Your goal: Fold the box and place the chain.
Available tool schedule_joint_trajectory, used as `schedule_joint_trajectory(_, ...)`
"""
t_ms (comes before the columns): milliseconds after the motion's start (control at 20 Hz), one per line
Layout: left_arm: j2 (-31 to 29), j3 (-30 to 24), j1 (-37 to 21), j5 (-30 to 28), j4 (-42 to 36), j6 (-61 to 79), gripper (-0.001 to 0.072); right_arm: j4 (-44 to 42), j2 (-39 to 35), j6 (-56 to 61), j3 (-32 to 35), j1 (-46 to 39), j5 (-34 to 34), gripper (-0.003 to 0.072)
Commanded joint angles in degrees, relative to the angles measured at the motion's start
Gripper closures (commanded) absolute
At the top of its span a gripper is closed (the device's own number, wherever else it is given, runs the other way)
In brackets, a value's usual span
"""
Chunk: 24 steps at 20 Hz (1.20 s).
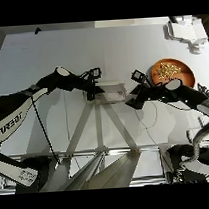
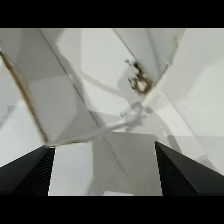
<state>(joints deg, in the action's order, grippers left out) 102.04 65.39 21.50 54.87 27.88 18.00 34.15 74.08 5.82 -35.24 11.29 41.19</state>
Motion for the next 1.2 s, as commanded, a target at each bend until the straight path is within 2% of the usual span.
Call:
schedule_joint_trajectory(0, 0.02, -0.02, 0.04, -0.02, 0.00, 0.00, 0.0704, -0.35, 1.07, -5.01, -0.48, 0.07, -1.53, -0.0009)
schedule_joint_trajectory(200, 0.02, -0.02, 0.04, -0.02, 0.00, 0.00, 0.0704, -2.97, 5.92, -13.94, -3.43, 0.07, 3.91, -0.0005)
schedule_joint_trajectory(400, 0.02, -0.02, 0.04, -0.02, 0.00, 0.00, 0.0704, -2.95, 6.64, -22.99, -5.95, -0.13, 4.55, -0.0005)
schedule_joint_trajectory(650, 0.02, -0.02, 0.04, -0.02, 0.00, 0.00, 0.0704, -2.99, 8.74, -29.33, -8.33, -2.49, 6.62, 0.0019)
schedule_joint_trajectory(1050, 0.02, -0.02, 0.04, -0.02, 0.00, 0.00, 0.0704, -4.02, 16.35, -33.29, -15.19, -5.57, 16.55, 0.0008)
schedule_joint_trajectory(1150, 0.02, -0.02, 0.04, -0.02, 0.00, 0.00, 0.0704, -3.61, 16.63, -36.39, -15.23, -5.55, 15.32, 0.0010)
